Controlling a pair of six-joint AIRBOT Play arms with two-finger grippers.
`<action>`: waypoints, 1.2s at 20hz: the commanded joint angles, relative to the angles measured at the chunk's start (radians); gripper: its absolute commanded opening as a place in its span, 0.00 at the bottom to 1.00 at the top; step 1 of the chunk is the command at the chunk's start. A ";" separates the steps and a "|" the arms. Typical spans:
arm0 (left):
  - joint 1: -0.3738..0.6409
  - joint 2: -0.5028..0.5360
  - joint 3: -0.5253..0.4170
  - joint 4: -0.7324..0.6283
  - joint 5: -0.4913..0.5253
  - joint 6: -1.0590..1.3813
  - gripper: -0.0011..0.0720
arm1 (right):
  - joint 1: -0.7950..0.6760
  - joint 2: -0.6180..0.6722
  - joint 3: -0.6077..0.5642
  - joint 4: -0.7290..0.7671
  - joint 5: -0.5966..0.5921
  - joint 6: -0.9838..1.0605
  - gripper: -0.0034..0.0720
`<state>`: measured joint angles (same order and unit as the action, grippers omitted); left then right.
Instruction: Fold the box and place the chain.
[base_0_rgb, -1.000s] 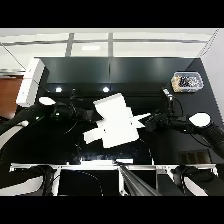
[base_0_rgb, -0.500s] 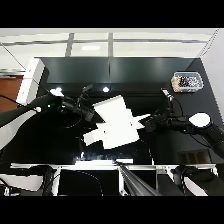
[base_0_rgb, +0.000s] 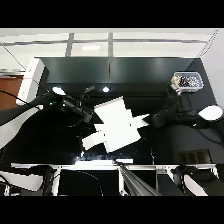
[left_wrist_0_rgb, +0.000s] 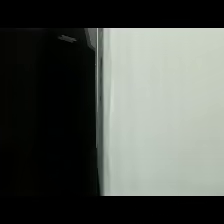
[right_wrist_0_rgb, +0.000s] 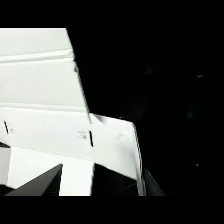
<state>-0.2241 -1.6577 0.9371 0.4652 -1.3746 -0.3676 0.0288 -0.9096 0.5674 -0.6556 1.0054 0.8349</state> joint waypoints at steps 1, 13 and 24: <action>-0.012 0.009 0.048 0.039 -0.008 0.006 0.04 | -0.169 0.001 0.137 -0.161 0.179 0.013 0.81; -0.279 0.254 -0.080 0.208 0.442 0.424 0.05 | -0.253 0.000 0.191 -0.256 0.152 -0.192 0.81; -0.319 0.221 -0.082 0.233 0.503 0.487 0.05 | 0.014 0.000 -0.060 -0.224 0.023 -0.493 0.81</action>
<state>-0.5392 -1.4361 0.8551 0.6899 -0.8787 0.1070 -0.0242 -0.9096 0.5610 -0.8810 1.0409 0.4019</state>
